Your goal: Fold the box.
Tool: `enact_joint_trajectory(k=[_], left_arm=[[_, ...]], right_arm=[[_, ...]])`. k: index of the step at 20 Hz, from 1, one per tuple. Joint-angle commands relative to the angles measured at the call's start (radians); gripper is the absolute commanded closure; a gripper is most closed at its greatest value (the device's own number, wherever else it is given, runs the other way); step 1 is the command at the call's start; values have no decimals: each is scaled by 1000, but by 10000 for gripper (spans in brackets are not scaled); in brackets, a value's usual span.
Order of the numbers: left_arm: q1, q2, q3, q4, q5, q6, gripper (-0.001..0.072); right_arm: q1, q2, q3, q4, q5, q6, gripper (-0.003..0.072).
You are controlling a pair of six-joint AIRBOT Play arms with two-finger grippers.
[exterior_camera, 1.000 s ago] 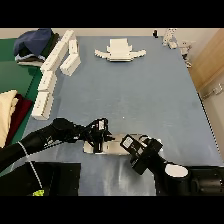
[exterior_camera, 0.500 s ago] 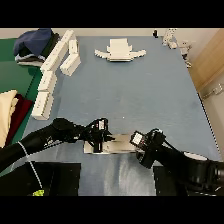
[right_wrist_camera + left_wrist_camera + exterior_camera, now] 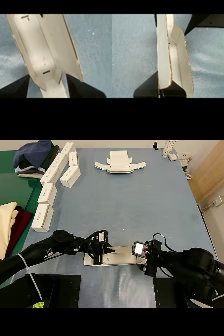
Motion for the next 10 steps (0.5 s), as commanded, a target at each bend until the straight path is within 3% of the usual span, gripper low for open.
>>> enact_joint_trajectory(k=[1,10], left_arm=[[0,0,0,0,0,0,696],[0,0,0,0,0,0,696]], right_arm=[[-108,-10,-1,185,39,-262,-9],[-203,-208,-4,448,32,-543,-9]])
